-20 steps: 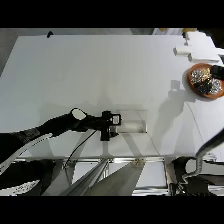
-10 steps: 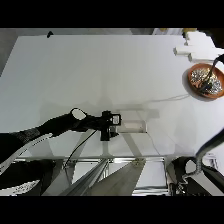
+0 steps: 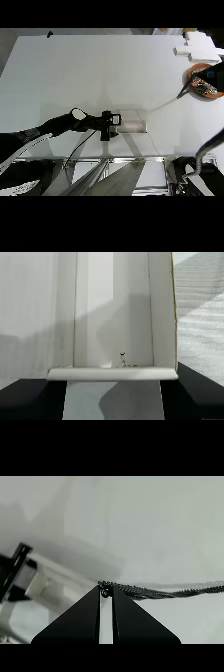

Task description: Fold the box and place the chain.

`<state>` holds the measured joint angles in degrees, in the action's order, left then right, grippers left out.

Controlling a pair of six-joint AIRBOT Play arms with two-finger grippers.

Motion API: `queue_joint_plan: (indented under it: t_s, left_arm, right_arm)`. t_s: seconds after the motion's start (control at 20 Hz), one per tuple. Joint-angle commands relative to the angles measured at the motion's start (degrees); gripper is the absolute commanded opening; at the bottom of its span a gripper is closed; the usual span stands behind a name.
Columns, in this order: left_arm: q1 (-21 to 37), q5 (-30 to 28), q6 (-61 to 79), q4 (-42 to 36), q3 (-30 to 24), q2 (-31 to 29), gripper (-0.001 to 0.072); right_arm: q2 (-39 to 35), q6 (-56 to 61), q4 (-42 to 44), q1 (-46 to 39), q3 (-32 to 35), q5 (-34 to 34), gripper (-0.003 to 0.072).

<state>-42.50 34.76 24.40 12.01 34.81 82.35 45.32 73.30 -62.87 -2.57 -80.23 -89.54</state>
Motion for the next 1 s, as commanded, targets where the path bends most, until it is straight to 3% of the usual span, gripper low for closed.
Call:
queue_joint_plan:
  t_s: [0.0, 0.15, 0.45, 0.55, 0.7, 0.95]
  left_arm:
    - [0.0, 0.0, 0.0, 0.0, 0.0, 0.0, 0.0323]
    - [0.0, 0.0, 0.0, 0.0, 0.0, 0.0, 0.0323]
    - [0.0, 0.0, 0.0, 0.0, 0.0, 0.0, 0.0323]
    - [0.0, 0.0, 0.0, 0.0, 0.0, 0.0, 0.0323]
    - [0.0, 0.0, 0.0, 0.0, 0.0, 0.0, 0.0323]
    - [0.0, 0.0, 0.0, 0.0, 0.0, 0.0, 0.0323]
  right_arm:
    - [-2.2, 0.6, -0.7, 1.8, 0.5, -6.2, 0.0016]
    - [-8.0, 1.5, 0.0, 6.5, 5.7, -3.8, 0.0016]
    - [-16.7, -3.1, -2.2, 22.9, 26.6, 2.4, 0.0016]
    - [-16.7, -3.3, -5.6, 31.0, 32.4, 5.9, 0.0017]
    - [-14.7, 0.7, -5.3, 37.4, 37.4, 20.2, 0.0017]
    - [-5.3, 2.3, -1.7, 40.5, 38.0, 32.4, 0.0017]
